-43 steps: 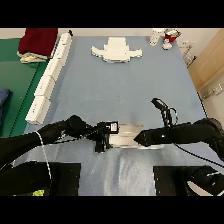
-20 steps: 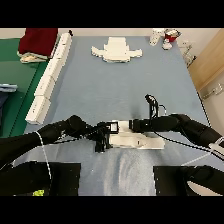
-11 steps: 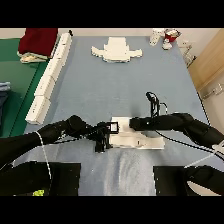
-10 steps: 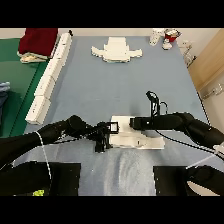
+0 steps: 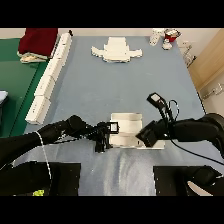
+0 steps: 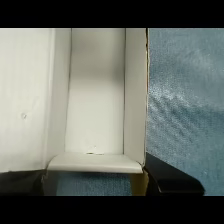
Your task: Fold the box.
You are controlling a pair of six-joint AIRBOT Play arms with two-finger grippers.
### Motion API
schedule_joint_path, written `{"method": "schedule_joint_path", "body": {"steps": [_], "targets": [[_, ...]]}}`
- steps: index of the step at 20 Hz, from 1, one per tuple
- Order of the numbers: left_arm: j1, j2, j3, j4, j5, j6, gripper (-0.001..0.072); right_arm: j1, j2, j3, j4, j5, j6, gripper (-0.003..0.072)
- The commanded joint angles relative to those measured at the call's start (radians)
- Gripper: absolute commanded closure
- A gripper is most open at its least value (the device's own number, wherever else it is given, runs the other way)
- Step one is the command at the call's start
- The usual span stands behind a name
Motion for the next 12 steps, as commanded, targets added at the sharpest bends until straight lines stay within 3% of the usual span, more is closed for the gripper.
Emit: {"method": "schedule_joint_path", "body": {"steps": [1,2,4,7,12], "targets": [[0.000,0.000,0.000,0.000,0.000,0.000,0.0257,0.003,0.094,-0.049,-0.056,-0.185,-0.246,0.0166],[0.000,0.000,0.000,0.000,0.000,0.000,0.0257,0.003,0.100,-0.072,-0.111,-0.162,-0.285,0.0145],[0.000,0.000,0.000,0.000,0.000,0.000,0.0257,0.002,0.095,-0.111,-0.206,-0.059,-0.348,0.0014],[0.000,0.000,0.000,0.000,0.000,0.000,0.0256,0.002,0.039,-0.135,-0.257,0.060,-0.399,0.0015],[0.000,0.000,0.000,0.000,0.000,0.000,0.0256,0.003,-0.092,-0.137,-0.241,0.080,-0.553,0.0016]]}}
